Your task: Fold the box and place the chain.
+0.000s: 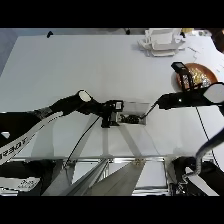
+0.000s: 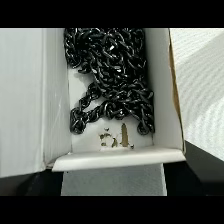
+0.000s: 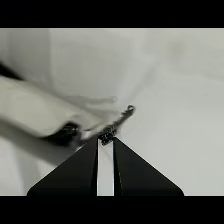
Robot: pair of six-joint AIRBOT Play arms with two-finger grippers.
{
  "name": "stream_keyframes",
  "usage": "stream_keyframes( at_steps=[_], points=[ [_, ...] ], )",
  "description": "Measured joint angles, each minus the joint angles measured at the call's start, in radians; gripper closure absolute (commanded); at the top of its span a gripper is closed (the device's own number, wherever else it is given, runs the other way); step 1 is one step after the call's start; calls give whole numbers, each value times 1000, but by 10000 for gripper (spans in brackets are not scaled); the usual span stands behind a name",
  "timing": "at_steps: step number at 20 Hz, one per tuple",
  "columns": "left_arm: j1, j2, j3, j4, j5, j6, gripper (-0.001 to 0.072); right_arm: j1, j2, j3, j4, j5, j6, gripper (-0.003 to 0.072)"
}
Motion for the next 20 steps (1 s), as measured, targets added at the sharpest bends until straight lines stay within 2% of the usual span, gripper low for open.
stream_keyframes(
  at_steps=[5, 10, 13, 18, 19, 20],
  points=[
    [0, 0, 0, 0, 0, 0, 577, 0, 119, 0, 243, 53, -133, 674],
    [0, 0, 0, 0, 0, 0, 577, 54, 135, 0, 361, 51, -212, 672],
    [0, 0, 0, 0, 0, 0, 577, 127, 93, 0, 360, 16, -249, 671],
    [0, 0, 0, 0, 0, 0, 577, 205, -42, 0, 237, -8, -235, 668],
    [0, 0, 0, 0, 0, 0, 577, 217, -67, 0, 214, -8, -233, 626],
    [0, 0, 0, 0, 0, 0, 577, 228, -86, 0, 199, -7, -232, 549]
  ],
)
